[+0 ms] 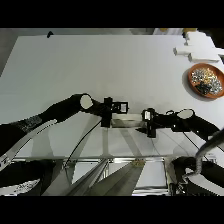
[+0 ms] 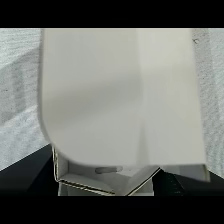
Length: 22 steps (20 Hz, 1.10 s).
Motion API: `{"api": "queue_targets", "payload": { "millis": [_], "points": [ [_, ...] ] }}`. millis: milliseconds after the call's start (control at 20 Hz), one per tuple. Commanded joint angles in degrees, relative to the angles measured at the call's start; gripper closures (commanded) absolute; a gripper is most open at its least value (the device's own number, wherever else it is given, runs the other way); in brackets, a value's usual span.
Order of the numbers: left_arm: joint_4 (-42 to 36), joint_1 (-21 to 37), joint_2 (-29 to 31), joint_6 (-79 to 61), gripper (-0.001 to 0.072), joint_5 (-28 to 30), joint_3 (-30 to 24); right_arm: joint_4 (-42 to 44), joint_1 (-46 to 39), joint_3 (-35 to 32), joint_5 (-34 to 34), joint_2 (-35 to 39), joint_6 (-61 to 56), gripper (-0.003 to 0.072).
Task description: Fold the box and place the chain.
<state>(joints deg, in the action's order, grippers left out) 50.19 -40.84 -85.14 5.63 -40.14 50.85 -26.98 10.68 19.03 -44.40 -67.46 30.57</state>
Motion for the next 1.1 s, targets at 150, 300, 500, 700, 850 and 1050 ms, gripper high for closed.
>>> {"api": "queue_targets", "payload": {
  "millis": [150, 300, 500, 700, 850, 1050],
  "points": [
    [0.00, 0.04, -0.02, -0.02, 0.0698, 0.02, -0.02, 0.04, -0.04, 0.00, 0.07, -0.04, -0.07, 0.0275],
    [0.02, 0.04, -0.02, -0.02, 0.0698, 0.02, -0.02, 0.04, -0.02, 0.00, 0.07, -0.04, -0.07, 0.0275],
    [2.97, 0.22, 2.03, 0.44, 0.0257, -0.96, -0.02, 0.04, -0.02, 0.00, 0.07, -0.04, -0.07, 0.0275],
    [13.94, 0.22, 6.86, 8.33, 0.0257, -5.44, -0.02, 0.02, -0.04, 0.00, 0.09, -0.04, -0.07, 0.0275],
    [22.01, 0.22, 11.67, 16.74, 0.0258, -10.43, -0.02, 0.02, -0.02, 0.00, 0.07, -0.04, -0.07, 0.0275],
    [24.02, 0.15, 20.04, 21.97, 0.0406, -13.53, -0.02, 0.02, -0.02, 0.00, 0.07, -0.04, -0.07, 0.0275]
  ]
}}
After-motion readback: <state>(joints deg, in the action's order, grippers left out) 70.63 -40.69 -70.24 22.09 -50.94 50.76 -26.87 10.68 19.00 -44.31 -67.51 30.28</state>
